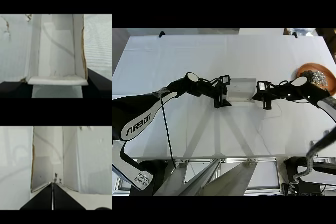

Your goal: Fold the box and place the chain.

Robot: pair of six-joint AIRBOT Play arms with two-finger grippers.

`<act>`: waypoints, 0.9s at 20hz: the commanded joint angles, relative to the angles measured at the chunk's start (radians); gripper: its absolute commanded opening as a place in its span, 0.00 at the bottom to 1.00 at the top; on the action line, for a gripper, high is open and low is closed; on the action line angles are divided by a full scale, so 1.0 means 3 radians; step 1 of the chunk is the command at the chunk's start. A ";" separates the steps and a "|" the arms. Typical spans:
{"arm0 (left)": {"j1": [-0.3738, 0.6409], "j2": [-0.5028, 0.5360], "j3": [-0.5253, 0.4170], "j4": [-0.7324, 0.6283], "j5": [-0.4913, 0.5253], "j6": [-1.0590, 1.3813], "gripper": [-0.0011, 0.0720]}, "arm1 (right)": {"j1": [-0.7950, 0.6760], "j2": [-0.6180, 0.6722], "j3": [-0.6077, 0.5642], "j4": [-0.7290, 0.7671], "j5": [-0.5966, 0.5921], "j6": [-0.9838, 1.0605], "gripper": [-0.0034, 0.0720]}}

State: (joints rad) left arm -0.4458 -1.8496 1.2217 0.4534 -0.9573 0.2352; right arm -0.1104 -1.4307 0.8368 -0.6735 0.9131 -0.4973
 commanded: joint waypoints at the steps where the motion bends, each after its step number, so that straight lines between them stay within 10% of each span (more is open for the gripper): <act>1: -0.0001 -0.0001 0.0001 0.0000 0.0001 0.0001 0.23 | 0.0003 0.0146 0.0003 -0.0092 0.0038 0.0122 0.06; 11: -0.0001 -0.0001 0.0001 0.0000 0.0000 0.0001 0.23 | -0.0656 0.1110 0.0001 -0.0491 0.0257 0.2171 0.06; 18: -0.0001 -0.0001 0.0001 0.0001 0.0000 0.0001 0.23 | -0.1146 0.0994 0.0000 -0.1406 0.0458 0.4481 0.05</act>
State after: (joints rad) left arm -0.4458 -1.8496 1.2217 0.4534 -0.9573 0.2348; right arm -0.4156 -1.1118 0.8364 -0.9993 1.0019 0.5766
